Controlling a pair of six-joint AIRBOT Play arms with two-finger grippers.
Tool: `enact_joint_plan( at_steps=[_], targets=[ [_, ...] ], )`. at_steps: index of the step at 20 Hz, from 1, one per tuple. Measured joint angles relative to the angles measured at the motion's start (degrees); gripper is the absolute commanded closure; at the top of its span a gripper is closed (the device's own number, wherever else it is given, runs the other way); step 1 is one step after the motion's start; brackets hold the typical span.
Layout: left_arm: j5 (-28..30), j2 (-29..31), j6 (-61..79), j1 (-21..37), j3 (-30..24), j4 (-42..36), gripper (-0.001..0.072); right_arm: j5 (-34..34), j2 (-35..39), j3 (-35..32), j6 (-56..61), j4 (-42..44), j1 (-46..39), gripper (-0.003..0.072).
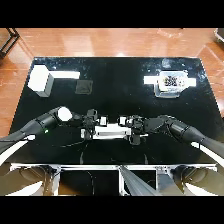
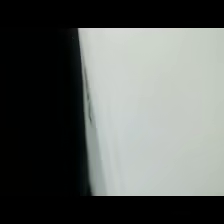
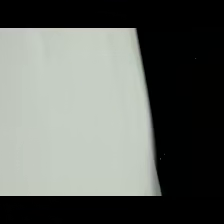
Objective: Fold the box and place the chain.
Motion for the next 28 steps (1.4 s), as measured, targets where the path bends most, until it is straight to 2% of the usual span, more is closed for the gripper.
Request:
enact_joint_plan(
  at_steps=[3, 4, 14, 15, 16, 17, 23, 28],
  targets=[
    [0.3, 0.0, 0.0, 0.0, 0.0, -0.4, 0.0103, 0.0, 0.0, 0.0, 0.1, 0.1, 0.0, 0.0217],
    [0.6, 0.0, 0.0, 0.0, 0.0, -0.3, 0.0080, -0.1, 0.0, 0.0, 0.1, 0.1, 0.0, 0.0217],
    [3.7, 1.6, -3.0, 0.0, 0.0, -0.7, 0.0079, 0.0, 0.0, 0.0, 0.8, 0.5, 0.0, 0.0219],
    [4.0, 1.7, -3.2, 0.0, 0.0, -0.7, 0.0079, 0.0, 0.0, 0.0, 0.8, 0.5, 0.0, 0.0251],
    [4.3, 1.9, -3.5, 0.0, 0.0, -0.7, 0.0079, 0.0, 0.0, 0.0, 0.8, 0.5, 0.0, 0.0448],
    [4.5, 2.0, -3.8, 0.0, 0.0, -0.7, 0.0079, 0.0, 0.0, 0.0, 0.8, 0.5, 0.0, 0.0469],
    [5.3, 3.5, -7.0, 0.3, 0.0, 1.7, 0.0079, -0.1, 0.0, 0.0, 1.2, 0.5, 0.0, 0.0472],
    [2.5, 10.6, -17.6, 3.3, 0.0, 9.1, 0.0080, -0.1, 0.0, 0.0, 1.9, 0.5, 0.0, 0.0472]
  ],
)
